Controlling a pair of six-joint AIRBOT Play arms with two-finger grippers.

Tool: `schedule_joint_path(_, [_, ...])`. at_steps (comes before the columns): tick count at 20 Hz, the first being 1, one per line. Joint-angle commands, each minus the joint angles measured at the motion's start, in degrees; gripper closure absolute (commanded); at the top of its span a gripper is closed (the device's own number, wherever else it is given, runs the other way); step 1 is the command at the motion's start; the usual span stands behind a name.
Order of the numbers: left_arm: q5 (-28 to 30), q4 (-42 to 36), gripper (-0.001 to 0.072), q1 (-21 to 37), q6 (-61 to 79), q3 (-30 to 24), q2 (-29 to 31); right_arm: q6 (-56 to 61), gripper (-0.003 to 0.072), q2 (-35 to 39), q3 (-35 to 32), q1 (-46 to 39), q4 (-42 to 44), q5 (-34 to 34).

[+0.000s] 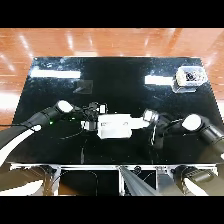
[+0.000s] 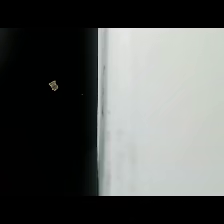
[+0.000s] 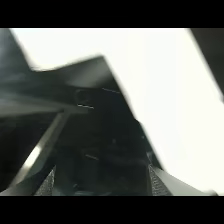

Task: Fold the box and place the chain.

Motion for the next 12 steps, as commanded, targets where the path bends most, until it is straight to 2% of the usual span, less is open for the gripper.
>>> schedule_joint_path(1, [-0.9,0.9,0.0684,0.0,-0.2,0.0,0.0,-8.3,-0.0022,-0.7,-4.0,9.2,0.3,-11.1])
schedule_joint_path(5, [-1.0,0.9,0.0684,0.0,-0.2,0.0,0.0,-10.6,-0.0022,-0.7,-4.4,14.3,5.0,-22.4])
schedule_joint_path(12, [-1.1,0.9,0.0684,0.0,-0.3,0.0,0.0,-12.2,-0.0022,-1.1,-4.4,16.2,12.2,-24.4])
